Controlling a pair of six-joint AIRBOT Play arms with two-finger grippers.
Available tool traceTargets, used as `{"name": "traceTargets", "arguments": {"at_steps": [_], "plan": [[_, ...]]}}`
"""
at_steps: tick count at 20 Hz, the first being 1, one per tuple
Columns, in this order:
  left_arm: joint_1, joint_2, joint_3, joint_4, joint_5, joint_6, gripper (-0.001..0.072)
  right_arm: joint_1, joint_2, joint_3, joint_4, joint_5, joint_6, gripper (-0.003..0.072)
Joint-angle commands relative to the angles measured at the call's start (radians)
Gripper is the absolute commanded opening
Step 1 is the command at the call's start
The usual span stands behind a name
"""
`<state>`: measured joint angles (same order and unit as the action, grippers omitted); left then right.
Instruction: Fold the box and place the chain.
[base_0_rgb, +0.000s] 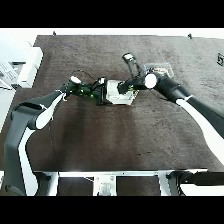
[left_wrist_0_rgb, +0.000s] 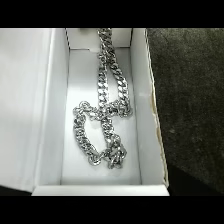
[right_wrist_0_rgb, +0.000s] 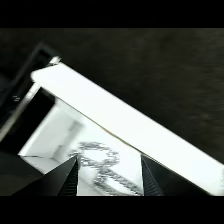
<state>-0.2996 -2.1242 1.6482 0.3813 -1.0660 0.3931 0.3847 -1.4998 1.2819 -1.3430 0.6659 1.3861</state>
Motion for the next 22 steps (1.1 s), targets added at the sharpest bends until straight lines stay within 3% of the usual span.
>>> {"name": "traceTargets", "arguments": {"at_steps": [1,2,3,6,11,17,22], "plan": [[0.001,0.0,0.001,0.0,0.0,0.0,0.0479,-0.133,0.078,-0.026,-0.033,0.014,0.039,0.0439],[0.001,0.0,0.001,0.0,0.0,0.0,0.0479,-0.19,0.076,-0.029,-0.032,0.013,0.06,0.0458],[0.001,0.0,0.001,0.0,0.0,0.0,0.0479,-0.251,0.065,-0.037,-0.024,-0.014,0.084,0.0527],[0.001,0.0,0.001,0.0,0.0,0.0,0.0479,-0.396,-0.029,-0.034,0.115,-0.076,0.034,0.0527],[0.001,0.0,0.001,0.0,0.0,0.0,0.0479,-0.481,-0.264,0.092,0.491,-0.021,-0.285,0.0526],[0.001,0.0,0.001,0.0,0.0,0.0,0.0479,-0.48,-0.478,0.37,0.533,0.171,-0.326,0.053],[0.001,0.0,0.001,0.0,0.001,0.0,0.0479,-0.48,-0.53,0.463,0.562,0.249,-0.349,0.0525]]}}
